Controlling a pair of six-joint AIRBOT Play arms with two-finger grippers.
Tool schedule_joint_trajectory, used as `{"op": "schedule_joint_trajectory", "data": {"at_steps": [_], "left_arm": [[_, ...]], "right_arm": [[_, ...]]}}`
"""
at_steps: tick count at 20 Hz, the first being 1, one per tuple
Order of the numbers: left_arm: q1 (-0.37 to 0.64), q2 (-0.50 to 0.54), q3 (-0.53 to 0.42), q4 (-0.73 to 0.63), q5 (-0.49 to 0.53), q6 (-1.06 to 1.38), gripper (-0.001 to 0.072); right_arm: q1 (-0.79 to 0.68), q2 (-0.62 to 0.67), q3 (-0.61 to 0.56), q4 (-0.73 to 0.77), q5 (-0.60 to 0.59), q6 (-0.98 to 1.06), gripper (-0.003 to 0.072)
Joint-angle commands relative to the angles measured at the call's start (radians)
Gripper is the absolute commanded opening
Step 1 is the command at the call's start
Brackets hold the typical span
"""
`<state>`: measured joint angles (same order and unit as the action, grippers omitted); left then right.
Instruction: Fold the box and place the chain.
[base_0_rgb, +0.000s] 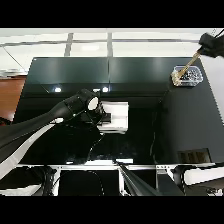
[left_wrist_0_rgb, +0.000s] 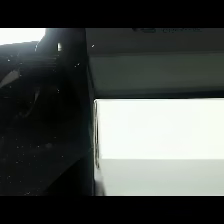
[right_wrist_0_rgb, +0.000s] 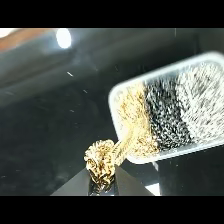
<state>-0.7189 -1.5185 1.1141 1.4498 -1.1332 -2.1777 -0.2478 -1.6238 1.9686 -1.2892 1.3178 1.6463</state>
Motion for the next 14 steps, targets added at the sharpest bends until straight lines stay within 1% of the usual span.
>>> {"op": "schedule_joint_trajectory", "data": {"at_steps": [1, 5, 10, 14], "left_arm": [[0.001, 0.001, 0.001, 0.0, -0.002, 0.0, 0.0029], [0.001, 0.001, 0.001, 0.0, -0.001, 0.0, 0.0028], [0.001, 0.001, 0.001, 0.0, -0.002, 0.0, 0.0028], [0.001, 0.001, 0.001, 0.0, -0.002, 0.0, 0.0028]], "right_arm": [[0.0, 0.131, 0.0, 0.039, 0.006, -0.06, 0.002], [0.0, 0.247, 0.0, 0.122, 0.012, -0.073, 0.0019], [0.0, 0.356, 0.0, 0.18, 0.015, -0.081, 0.0019], [0.0, 0.427, 0.0, 0.216, 0.066, -0.084, 0.0019]]}}
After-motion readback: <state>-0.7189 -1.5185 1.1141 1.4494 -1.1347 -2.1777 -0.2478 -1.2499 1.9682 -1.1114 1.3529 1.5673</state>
